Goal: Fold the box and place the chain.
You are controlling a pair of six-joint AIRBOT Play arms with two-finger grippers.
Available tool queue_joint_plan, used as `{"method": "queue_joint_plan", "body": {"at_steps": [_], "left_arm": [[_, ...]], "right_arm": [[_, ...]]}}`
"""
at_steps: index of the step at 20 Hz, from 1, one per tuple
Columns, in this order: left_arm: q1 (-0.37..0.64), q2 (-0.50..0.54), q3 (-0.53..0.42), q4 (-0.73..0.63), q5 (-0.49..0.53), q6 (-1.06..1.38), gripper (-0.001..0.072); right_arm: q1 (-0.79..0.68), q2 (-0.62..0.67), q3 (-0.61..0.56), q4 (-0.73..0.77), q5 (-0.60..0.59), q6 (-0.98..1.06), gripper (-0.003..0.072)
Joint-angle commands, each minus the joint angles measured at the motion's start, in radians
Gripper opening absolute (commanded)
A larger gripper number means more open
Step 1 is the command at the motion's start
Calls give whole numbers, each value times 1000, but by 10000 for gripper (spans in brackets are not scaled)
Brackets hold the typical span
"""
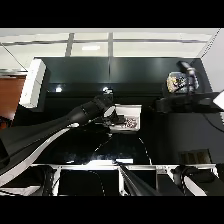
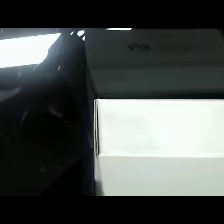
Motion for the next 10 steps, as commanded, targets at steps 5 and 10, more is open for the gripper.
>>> {"method": "queue_joint_plan", "body": {"at_steps": [5, 10], "left_arm": [[7, 36, 48, 8, -61, 32, 495], [9, 238, 29, 157, -246, 367, 495]], "right_arm": [[-108, 90, 10, -121, 138, -1, 378], [-108, 90, 10, -153, 109, 3, 378]]}}
